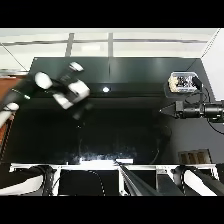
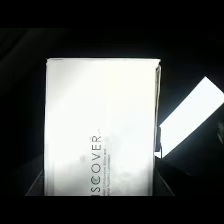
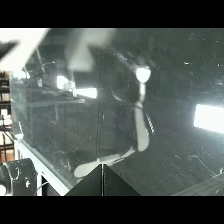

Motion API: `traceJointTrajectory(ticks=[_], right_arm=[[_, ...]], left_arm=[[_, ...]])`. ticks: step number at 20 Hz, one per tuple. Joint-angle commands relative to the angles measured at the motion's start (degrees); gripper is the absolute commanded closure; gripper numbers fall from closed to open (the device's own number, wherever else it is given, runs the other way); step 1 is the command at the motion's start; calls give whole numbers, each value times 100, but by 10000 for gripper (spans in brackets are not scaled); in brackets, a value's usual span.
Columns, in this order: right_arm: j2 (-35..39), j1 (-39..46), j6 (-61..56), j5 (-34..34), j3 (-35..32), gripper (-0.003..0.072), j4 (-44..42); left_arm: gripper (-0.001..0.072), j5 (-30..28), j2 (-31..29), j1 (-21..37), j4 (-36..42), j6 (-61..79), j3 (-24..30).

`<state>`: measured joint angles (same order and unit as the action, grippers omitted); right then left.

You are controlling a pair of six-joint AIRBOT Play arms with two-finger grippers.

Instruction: Fold the box and place the chain.

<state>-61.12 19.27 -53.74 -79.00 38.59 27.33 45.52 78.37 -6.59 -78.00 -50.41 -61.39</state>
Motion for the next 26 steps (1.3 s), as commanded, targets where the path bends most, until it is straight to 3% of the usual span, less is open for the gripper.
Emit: traceJointTrajectory(ticks=[1,5,10,12,13,14,15,19,21,22,23,25,26], right_arm=[[2,-136,22,136,2,674,-26],[2,-560,17,415,2,675,-46],[2,-892,-205,691,2,675,-48],[2,-903,-247,909,2,675,-50],[2,-903,-247,1034,2,674,-48],[2,-903,-251,1130,2,674,-50],[2,-903,-278,1141,2,674,-50],[2,-901,-348,946,2,675,-216],[2,-890,-350,953,4,674,-284],[2,-890,-350,824,17,674,-361],[2,-874,-348,531,107,675,-317],[2,-693,-352,-269,518,674,2],[2,-570,-352,-669,769,675,96]], left_arm=[[436,-101,542,1821,122,-1147,-815],[436,396,2063,2570,603,-1154,-2605],[436,402,3550,2603,345,-1141,-4218],[420,739,3936,2579,365,-1169,-4706],[319,874,4059,2553,358,-1185,-4846],[88,1021,4140,2533,339,-1248,-4957],[-2,1235,4159,2524,341,-1523,-5062],[-2,2684,3980,2564,201,-2033,-6231],[6,2988,3473,2559,201,-2693,-6122],[88,3268,3176,2551,234,-2898,-5965],[241,3698,2907,2551,409,-2931,-5783],[689,4686,2409,2549,831,-2892,-5329],[684,5121,2166,2518,1049,-2859,-5117]])
